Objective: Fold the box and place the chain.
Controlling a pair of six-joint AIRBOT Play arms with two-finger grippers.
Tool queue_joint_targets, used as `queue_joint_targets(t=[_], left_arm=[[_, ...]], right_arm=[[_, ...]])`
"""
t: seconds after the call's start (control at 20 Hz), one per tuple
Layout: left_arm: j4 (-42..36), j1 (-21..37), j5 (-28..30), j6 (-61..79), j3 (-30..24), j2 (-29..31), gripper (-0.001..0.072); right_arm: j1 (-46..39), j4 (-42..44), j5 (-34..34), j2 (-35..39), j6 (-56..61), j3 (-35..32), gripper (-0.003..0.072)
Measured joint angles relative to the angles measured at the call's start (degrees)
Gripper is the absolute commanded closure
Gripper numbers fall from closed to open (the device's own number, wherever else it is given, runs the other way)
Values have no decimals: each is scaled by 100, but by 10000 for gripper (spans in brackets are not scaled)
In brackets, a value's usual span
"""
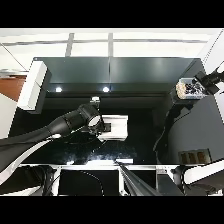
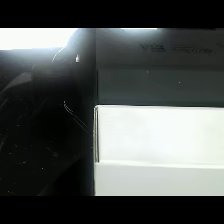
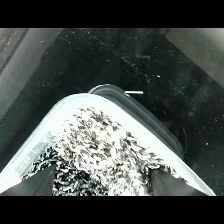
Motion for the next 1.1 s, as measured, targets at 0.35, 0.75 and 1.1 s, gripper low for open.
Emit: queue_joint_targets(t=[0.35,0.75,1.1], left_arm=[[2,0,-7,2,0,0,676],[2,2,-7,2,0,0,676],[2,0,-9,2,0,0,677]], right_arm=[[-7,109,387,-46,-490,293,660],[-35,321,1200,986,-1971,697,660],[-35,623,1268,2610,-2900,859,660]])
